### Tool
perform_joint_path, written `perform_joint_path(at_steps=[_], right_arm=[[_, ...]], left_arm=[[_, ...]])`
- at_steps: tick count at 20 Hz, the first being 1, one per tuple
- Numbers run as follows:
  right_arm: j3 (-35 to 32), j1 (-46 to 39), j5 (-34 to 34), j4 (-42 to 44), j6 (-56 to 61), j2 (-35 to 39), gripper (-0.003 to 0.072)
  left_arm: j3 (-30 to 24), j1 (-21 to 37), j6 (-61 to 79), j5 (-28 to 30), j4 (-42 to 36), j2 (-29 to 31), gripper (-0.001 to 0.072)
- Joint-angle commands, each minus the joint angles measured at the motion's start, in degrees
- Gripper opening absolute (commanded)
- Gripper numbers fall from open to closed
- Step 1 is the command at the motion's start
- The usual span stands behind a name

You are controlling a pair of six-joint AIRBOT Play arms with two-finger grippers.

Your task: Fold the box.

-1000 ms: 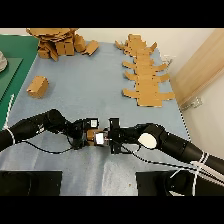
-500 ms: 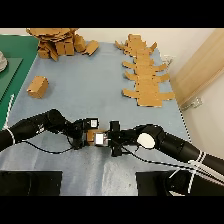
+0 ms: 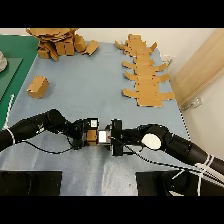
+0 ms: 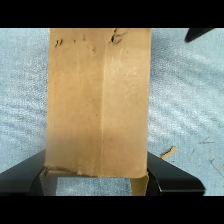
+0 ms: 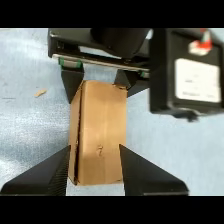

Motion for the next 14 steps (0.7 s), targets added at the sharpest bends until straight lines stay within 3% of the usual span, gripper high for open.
perform_joint_path(at_steps=[1, 3, 5, 7, 9, 11, 12, 14], right_arm=[[-0.04, -1.44, 2.38, -1.22, 12.9, 3.85, 0.0388], [-0.28, -2.05, 6.8, 0.9, 34.03, 5.92, 0.0], [-2.69, -1.99, 5.81, 6.4, 51.8, 7.82, 0.0], [-7.41, -1.88, -0.7, 19.87, 59.17, 9.66, -0.0002], [-12.9, -0.11, -12.63, 41.66, 54.64, 10.56, -0.0004], [-16.83, 3.89, -24.76, 66.2, 42.01, 10.49, -0.0004], [-17.35, 6.12, -29.03, 74.88, 35.93, 10.21, -0.0004], [-17.35, 9.35, -33.66, 82.2, 33.75, 8.79, -0.0004]], left_arm=[[0.07, 0.07, -0.04, 0.0, -0.02, 0.04, 0.0223], [0.07, 0.07, -0.04, 0.02, -0.02, 0.04, 0.0223], [0.07, 0.07, -0.04, 0.0, -0.02, 0.04, 0.0223], [0.07, 0.07, -0.04, 0.02, -0.02, 0.04, 0.0223], [0.07, 0.07, -0.04, 0.02, -0.02, 0.04, 0.0223], [0.07, 0.07, -0.04, -0.02, -0.02, 0.04, 0.0223], [0.07, 0.07, -0.04, 0.0, -0.02, 0.04, 0.0223], [0.07, 0.07, -0.04, 0.0, -0.02, 0.04, 0.0223]])
